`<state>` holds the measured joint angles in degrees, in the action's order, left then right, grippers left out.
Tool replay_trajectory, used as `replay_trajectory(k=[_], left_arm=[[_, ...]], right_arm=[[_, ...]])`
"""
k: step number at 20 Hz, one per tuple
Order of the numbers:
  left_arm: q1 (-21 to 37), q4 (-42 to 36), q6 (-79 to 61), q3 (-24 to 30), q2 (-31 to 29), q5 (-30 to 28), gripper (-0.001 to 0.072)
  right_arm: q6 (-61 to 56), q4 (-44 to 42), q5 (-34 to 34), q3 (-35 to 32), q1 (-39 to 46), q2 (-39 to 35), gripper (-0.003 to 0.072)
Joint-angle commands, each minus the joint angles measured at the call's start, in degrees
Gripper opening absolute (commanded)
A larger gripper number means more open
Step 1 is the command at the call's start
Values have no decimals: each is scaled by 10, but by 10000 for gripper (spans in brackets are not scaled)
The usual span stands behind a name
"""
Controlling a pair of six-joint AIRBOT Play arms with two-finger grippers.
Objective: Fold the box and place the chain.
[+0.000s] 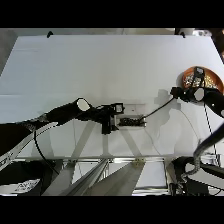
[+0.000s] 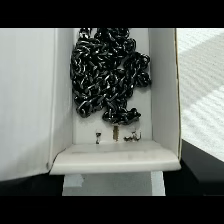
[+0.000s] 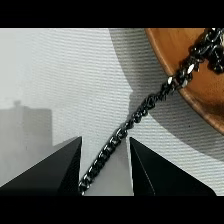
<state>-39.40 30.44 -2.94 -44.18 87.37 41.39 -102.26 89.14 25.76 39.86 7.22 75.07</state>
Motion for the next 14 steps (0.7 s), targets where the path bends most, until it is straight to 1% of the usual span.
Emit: replay_trajectory(k=[1, 4, 5, 8, 10, 14], left_arm=[[0, 0, 0, 0, 0, 0, 373], [0, 0, 0, 0, 0, 0, 373], [0, 0, 0, 0, 0, 0, 373], [0, 0, 0, 0, 0, 0, 373], [0, 0, 0, 0, 0, 0, 373], [0, 0, 0, 0, 0, 0, 373]], right_arm=[[-19, 2, -23, 0, 0, 7, 336], [-58, 4, -47, 0, 0, 8, 324], [-70, 10, -42, 0, 0, 8, 311], [-75, 51, -19, 0, 0, 8, 311], [-75, 82, -16, 0, 0, 8, 311], [-88, 114, -12, 0, 0, 8, 311]])
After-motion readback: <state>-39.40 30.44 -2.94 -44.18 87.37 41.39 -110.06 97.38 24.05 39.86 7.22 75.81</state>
